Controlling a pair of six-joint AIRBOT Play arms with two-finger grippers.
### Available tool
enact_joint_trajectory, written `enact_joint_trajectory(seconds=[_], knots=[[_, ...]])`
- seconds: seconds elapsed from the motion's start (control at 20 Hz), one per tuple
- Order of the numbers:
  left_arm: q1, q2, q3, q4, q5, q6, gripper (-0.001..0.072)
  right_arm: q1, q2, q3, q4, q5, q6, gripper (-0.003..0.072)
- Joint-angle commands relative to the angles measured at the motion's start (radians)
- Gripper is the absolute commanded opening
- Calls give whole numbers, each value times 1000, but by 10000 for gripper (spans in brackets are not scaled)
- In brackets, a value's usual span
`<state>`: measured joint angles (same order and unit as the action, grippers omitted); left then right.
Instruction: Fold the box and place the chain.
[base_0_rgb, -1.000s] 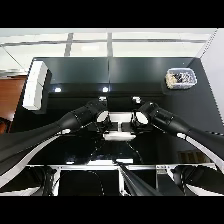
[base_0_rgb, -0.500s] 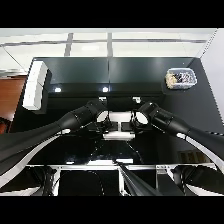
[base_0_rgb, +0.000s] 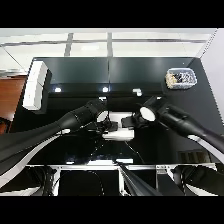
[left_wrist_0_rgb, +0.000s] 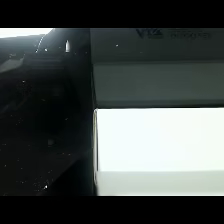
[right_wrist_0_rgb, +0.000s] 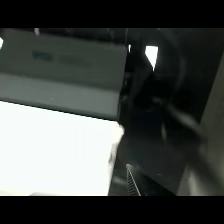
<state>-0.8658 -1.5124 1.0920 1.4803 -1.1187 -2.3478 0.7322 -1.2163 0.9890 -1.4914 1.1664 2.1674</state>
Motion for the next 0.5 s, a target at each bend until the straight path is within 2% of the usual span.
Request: enact_joint_trajectory(seconds=[0.0, 0.1, 0.2, 0.25, 0.35, 0.4, 0.45], knots=[[0, 0, 0, 0, 10, -2, 29, -17, 156, 35, -211, 95, -25, 348], [0, 0, 0, 0, 11, -2, 29, -41, 232, 34, -435, 115, -26, 348], [0, 0, 0, 0, 11, -2, 29, -101, 249, 27, -636, 101, -30, 348], [0, 0, 0, 0, 11, -2, 29, -150, 248, 12, -691, 53, -29, 348], [0, 0, 0, 0, 11, -2, 29, -298, 245, -39, -698, -151, -25, 351], [0, 0, 0, 0, 11, -2, 29, -375, 237, -67, -677, -254, 30, 512], [0, 0, 0, 0, 11, -2, 29, -450, 220, -92, -628, -335, 90, 711]])
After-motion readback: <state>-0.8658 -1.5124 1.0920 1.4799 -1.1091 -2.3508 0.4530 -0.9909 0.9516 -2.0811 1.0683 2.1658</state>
